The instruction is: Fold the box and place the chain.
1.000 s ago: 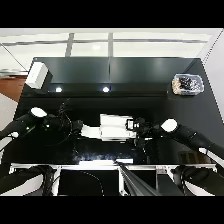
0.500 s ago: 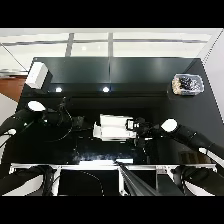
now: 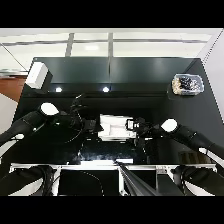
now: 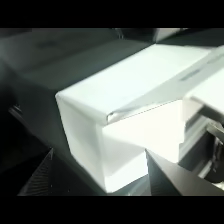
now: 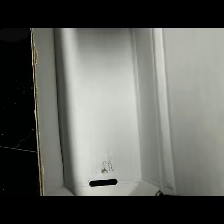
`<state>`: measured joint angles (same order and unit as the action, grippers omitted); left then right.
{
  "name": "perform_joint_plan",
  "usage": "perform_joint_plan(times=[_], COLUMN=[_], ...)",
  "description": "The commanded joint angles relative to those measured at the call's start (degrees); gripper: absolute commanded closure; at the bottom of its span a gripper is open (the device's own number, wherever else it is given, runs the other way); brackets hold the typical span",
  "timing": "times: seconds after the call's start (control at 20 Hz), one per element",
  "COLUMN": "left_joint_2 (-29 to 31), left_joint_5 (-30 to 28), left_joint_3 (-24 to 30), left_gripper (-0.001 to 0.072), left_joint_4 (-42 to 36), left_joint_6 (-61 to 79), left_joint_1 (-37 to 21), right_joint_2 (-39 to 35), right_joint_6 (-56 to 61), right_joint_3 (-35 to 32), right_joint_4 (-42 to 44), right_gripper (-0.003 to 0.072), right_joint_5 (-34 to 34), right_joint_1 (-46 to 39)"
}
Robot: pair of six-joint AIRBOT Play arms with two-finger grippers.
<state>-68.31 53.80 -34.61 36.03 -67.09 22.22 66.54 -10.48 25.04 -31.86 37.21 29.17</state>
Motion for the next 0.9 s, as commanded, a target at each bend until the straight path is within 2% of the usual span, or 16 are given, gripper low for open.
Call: perform_joint_plan(times=[0.0, 0.25, 0.65, 0.85], left_joint_2=[0.07, 0.04, -0.04, -1.27], left_joint_5=[-5.84, -9.05, -10.29, -9.2], left_joint_3=[-0.33, -2.62, -7.02, -8.02], left_gripper=[0.0064, 0.0064, 0.0064, 0.0063], left_joint_4=[3.74, 9.49, 36.79, 38.97], left_joint_6=[-6.34, -10.54, -39.89, -44.39], left_joint_1=[4.33, 9.16, 18.23, 20.41], right_joint_2=[0.02, 0.02, 0.02, 0.02], right_joint_6=[0.02, 0.02, 0.02, 0.02], right_joint_3=[0.02, 0.02, 0.02, 0.02], right_joint_4=[0.02, 0.02, 0.02, 0.02], right_gripper=[0.0276, 0.0276, 0.0275, 0.0276], right_joint_5=[0.02, 0.02, 0.02, 0.02], right_joint_1=[0.0, 0.0, 0.0, 0.0])
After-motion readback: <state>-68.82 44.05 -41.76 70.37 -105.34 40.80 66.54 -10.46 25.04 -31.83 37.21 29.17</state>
